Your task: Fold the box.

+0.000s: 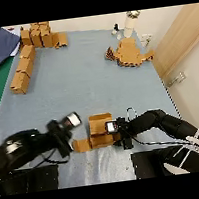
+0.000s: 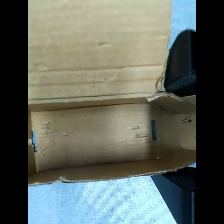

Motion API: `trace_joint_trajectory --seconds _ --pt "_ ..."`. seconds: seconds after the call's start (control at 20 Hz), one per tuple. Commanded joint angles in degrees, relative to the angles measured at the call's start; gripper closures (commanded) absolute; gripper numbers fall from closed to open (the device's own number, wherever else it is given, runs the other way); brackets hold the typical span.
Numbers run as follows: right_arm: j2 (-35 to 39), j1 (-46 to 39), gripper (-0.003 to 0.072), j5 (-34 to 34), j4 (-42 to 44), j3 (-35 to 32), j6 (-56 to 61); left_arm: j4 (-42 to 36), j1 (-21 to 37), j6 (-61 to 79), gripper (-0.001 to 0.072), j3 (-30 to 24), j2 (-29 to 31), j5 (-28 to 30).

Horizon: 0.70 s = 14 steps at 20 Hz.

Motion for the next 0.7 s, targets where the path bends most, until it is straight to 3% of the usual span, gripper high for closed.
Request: trace_joint_trajectory --seconds 0.0,0.05,0.1,0.2,0.4,0.65 --pt "0.0 0.0 0.0164 0.1 0.0 0.0 0.0 11.6 3.5 -49.6 0.0698 2.6 8.0 -25.5" --pt "0.0 0.0 0.0164 0.1 0.0 0.0 0.0 6.4 4.3 -53.9 0.0698 1.3 8.6 -27.6" --pt "0.0 0.0 0.0164 0.1 0.0 0.0 0.0 -0.8 4.6 -54.0 0.0699 -0.8 8.9 -24.6" --pt "0.0 0.0 0.0164 0.0 0.0 0.0 0.0 -13.2 4.6 -53.9 0.0698 -6.5 8.2 -10.7" --pt "0.0 0.0 0.0164 0.1 0.0 0.0 0.0 -20.6 4.5 -56.3 0.0699 -15.0 2.8 7.3" --pt "0.0 0.0 0.0164 0.1 0.0 0.0 0.0 -27.8 1.3 -52.5 0.0699 -15.5 -4.4 19.3"
